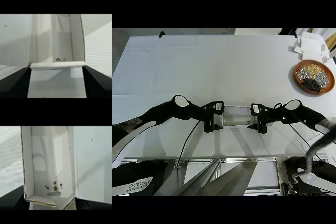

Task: Fold the box and place the chain.

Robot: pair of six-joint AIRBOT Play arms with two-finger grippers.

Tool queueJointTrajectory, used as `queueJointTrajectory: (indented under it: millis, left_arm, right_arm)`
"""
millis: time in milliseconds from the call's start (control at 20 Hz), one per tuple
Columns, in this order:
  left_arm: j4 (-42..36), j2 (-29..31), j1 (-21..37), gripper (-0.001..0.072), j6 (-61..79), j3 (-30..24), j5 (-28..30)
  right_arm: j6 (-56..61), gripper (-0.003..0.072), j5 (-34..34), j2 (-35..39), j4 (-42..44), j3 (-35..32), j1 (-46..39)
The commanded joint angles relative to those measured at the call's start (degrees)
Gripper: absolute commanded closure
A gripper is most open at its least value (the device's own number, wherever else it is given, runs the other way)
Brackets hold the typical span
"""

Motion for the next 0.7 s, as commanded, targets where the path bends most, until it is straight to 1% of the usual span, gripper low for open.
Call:
queueJointTrajectory:
  millis: [0, 250, 500, 550, 600, 650]
  left_arm:
    - [-0.48, -0.74, -0.48, 0.0013, -0.87, 0.0, 0.15]
    - [-2.82, -2.34, -2.23, 0.0014, -0.61, 0.0, 2.1]
    - [-3.26, -4.11, -3.43, 0.0023, -0.66, 0.0, 2.49]
    - [-3.26, -4.11, -3.43, 0.0085, -0.66, 0.0, 2.49]
    - [-3.21, -4.11, -3.41, 0.0193, -0.66, 0.0, 2.49]
    - [-3.23, -4.11, -3.43, 0.0256, -0.63, 0.0, 2.49]
  right_arm:
    - [0.0, 0.0288, 0.0, -0.02, 0.0, -0.02, 0.0]
    - [0.0, 0.0288, 0.0, -0.02, 0.02, -0.02, 0.0]
    - [0.0, 0.0288, 0.0, -0.02, 0.0, -0.02, 0.0]
    - [0.0, 0.0288, 0.0, -0.02, 0.0, -0.02, 0.0]
    - [0.0, 0.0288, 0.0, -0.02, 0.0, -0.02, 0.0]
    - [0.0, 0.0288, 0.0, -0.02, 0.0, -0.02, 0.0]
